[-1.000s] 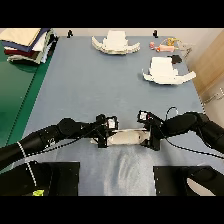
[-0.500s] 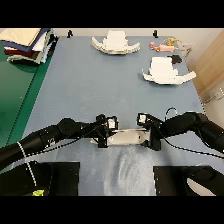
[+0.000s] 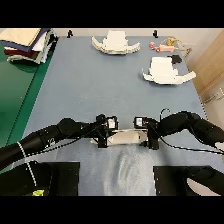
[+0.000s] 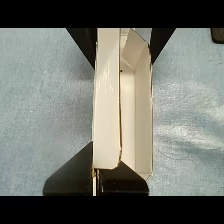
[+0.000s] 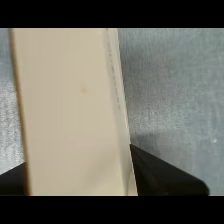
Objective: Fold the box.
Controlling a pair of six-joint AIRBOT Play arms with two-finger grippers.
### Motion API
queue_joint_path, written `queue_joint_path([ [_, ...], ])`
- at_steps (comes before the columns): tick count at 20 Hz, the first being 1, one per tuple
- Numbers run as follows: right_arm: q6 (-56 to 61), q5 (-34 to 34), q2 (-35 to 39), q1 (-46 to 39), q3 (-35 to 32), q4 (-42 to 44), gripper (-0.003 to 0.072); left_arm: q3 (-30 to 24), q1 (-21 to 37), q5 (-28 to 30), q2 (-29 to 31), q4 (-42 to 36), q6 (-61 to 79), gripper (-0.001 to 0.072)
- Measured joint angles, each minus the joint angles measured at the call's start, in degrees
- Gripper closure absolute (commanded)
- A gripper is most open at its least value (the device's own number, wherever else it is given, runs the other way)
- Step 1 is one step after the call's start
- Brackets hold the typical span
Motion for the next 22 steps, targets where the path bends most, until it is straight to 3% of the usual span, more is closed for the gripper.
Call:
queue_joint_path([
  [1,-0.17,0.26,-0.24,0.02,-0.11,0.13,-0.0005,0.00,0.00,0.00,0.00,0.00,0.00,0.0692],
  [3,-0.39,1.25,-0.81,0.00,-0.52,0.26,0.0100,0.00,0.00,0.00,0.00,0.00,0.00,0.0692],
  [7,-0.55,2.12,-1.66,0.04,-1.01,0.59,0.0138,0.00,0.00,-0.04,0.00,0.00,0.02,0.0692],
  [22,-0.52,1.51,-1.62,0.07,-1.25,0.57,0.0143,0.00,0.00,-0.02,0.00,0.00,0.02,0.0692],
])
